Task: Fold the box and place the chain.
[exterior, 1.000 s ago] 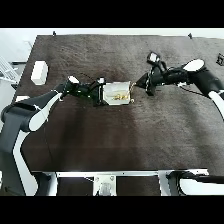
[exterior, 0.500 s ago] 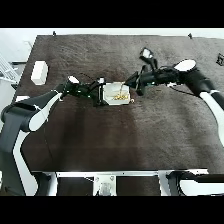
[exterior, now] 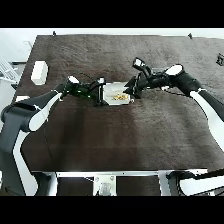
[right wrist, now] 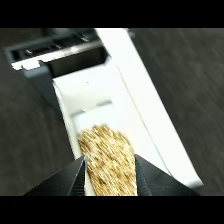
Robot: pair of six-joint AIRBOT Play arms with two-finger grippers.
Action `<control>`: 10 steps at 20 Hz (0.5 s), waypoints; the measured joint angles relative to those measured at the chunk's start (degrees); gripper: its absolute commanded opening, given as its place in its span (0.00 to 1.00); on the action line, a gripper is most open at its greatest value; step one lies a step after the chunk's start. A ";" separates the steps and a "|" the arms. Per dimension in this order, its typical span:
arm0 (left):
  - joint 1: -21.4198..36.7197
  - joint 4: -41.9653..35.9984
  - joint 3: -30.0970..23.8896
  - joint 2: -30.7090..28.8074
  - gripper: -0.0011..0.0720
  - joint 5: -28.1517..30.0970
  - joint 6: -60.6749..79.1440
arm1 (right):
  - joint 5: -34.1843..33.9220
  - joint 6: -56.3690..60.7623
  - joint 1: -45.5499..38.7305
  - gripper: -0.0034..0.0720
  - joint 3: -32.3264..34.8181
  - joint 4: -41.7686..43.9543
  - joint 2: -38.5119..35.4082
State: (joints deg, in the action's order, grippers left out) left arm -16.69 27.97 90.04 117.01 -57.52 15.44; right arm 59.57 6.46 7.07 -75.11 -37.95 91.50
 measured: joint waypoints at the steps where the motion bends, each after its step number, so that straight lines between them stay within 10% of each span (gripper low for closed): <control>1: 0.00 0.02 0.00 0.00 0.74 0.00 0.00 | 0.00 0.11 -1.05 0.55 0.00 -0.24 0.02; 10: 0.00 0.02 0.00 0.00 0.74 0.00 0.00 | 0.02 -8.85 -5.33 0.60 0.07 -6.01 5.49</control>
